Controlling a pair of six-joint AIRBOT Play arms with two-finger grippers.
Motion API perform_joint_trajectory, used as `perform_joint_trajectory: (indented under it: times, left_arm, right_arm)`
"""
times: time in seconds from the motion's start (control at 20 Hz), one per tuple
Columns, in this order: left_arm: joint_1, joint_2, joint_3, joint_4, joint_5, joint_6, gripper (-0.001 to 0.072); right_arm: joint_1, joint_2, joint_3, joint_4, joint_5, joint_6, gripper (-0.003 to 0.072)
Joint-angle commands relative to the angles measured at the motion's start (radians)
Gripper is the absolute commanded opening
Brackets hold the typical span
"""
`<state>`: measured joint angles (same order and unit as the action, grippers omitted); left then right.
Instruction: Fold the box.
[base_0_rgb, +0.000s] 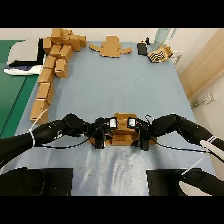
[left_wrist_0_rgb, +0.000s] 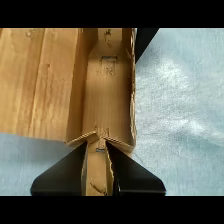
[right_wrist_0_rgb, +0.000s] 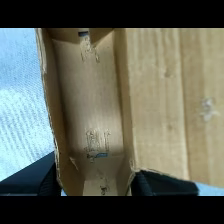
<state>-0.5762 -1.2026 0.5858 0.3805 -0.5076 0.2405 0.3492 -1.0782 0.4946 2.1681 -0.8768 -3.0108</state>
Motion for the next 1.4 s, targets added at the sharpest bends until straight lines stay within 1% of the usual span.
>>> perform_joint_trajectory:
  times: [0.0,0.15,0.2,0.25,0.3,0.6,0.7,0.75,0.8,0.85,0.9,0.95,1.05,1.1,1.2,1.25,1.3,1.35]
  left_arm:
    - [-0.016,-0.023,0.010,-0.029,0.004,0.014,0.0175]
    - [-0.016,-0.029,0.011,-0.029,0.003,0.013,0.0179]
    - [-0.016,-0.029,0.011,-0.029,0.002,0.013,0.0308]
    - [-0.016,-0.029,0.011,-0.029,0.000,0.007,0.0544]
    - [-0.016,-0.029,0.011,-0.029,0.000,0.005,0.0522]
    - [-0.016,-0.032,0.011,-0.028,0.001,0.005,0.0525]
    - [-0.016,-0.029,0.012,-0.012,0.011,-0.041,0.0523]
    - [-0.011,-0.018,0.012,0.010,0.011,-0.118,0.0511]
    - [-0.004,0.003,0.012,0.066,0.011,-0.216,0.0172]
    - [0.008,0.037,0.012,0.177,-0.002,-0.336,0.0011]
    - [0.019,0.075,0.012,0.288,-0.024,-0.489,0.0012]
    - [0.037,0.123,0.012,0.420,-0.070,-0.663,0.0012]
    - [0.084,0.231,0.012,0.644,-0.188,-0.971,0.0012]
    - [0.121,0.288,0.012,0.726,-0.237,-1.175,0.0012]
    - [0.216,0.370,0.011,0.836,-0.327,-1.597,0.0012]
    - [0.277,0.388,0.011,0.863,-0.401,-1.771,0.0012]
    - [0.335,0.389,0.004,0.851,-0.466,-1.818,0.0012]
    - [0.376,0.386,-0.011,0.825,-0.496,-1.831,0.0012]
  right_arm:
    - [0.000,0.000,0.001,0.000,0.000,0.001,0.0465]
    - [0.000,0.000,0.001,0.000,0.000,0.001,0.0464]
    - [0.000,0.000,0.001,0.000,0.000,0.001,0.0465]
    - [0.000,0.000,0.001,0.000,0.000,0.001,0.0464]
    - [0.000,0.000,0.001,0.000,0.000,0.001,0.0465]
    - [0.000,0.000,0.001,0.000,0.000,0.001,0.0465]
    - [0.000,0.000,0.001,0.000,0.000,0.001,0.0465]
    - [0.000,0.000,0.001,0.000,0.000,0.001,0.0465]
    - [0.000,0.000,0.001,0.000,0.000,0.001,0.0465]
    - [0.000,0.000,0.001,0.000,0.000,0.001,0.0465]
    - [0.000,0.000,0.001,0.000,0.000,0.001,0.0465]
    - [0.000,0.000,0.001,0.000,0.000,0.001,0.0465]
    - [0.000,0.000,0.001,0.000,0.000,0.001,0.0465]
    - [0.000,0.000,0.001,0.000,0.000,0.001,0.0464]
    - [0.000,0.000,0.001,0.000,0.000,0.001,0.0464]
    - [0.000,0.000,0.001,0.000,0.000,0.001,0.0465]
    - [0.000,0.000,0.001,0.000,0.000,0.001,0.0465]
    - [0.000,0.000,0.001,0.000,0.000,0.001,0.0465]
